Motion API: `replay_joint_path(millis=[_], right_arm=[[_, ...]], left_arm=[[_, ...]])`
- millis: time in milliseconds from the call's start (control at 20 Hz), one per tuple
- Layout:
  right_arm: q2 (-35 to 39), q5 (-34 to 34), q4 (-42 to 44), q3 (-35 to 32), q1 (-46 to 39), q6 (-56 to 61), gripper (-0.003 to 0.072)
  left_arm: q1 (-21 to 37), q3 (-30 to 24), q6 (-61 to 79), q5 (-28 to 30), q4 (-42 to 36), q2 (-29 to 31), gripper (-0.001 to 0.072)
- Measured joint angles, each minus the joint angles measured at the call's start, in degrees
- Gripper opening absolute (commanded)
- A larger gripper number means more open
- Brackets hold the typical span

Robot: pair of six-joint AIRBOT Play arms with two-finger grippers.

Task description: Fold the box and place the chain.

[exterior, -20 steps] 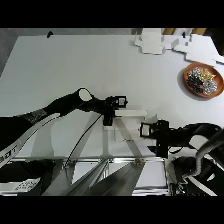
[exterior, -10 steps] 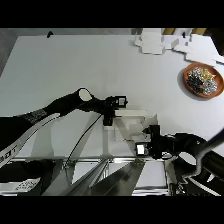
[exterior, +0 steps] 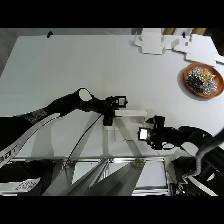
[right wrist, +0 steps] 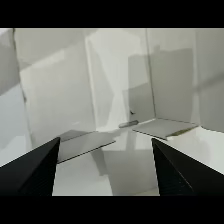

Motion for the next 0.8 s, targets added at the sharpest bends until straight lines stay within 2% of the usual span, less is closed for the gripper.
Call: replay_joint_path(millis=[250,300,350,550,800], right_arm=[[-0.5,1.2,4.2,0.7,-2.6,-4.5,0.0612],[0.1,1.9,4.0,0.7,-1.7,-4.7,0.0624],[0.9,2.6,3.2,0.5,-0.5,-4.7,0.0682],[3.8,3.7,-0.4,-2.4,4.6,-1.5,0.0687],[4.6,-1.7,-1.7,-6.2,6.6,0.0,0.0688]], left_arm=[[0.0,0.0,0.0,0.0,0.0,0.0,0.0012],[0.0,0.0,0.0,0.0,0.0,0.0,0.0012],[0.0,0.0,0.0,0.0,0.0,0.0,0.0012],[0.0,0.0,0.0,0.0,0.0,0.0,0.0012],[0.0,0.0,0.0,0.0,0.0,0.0,0.0012]])
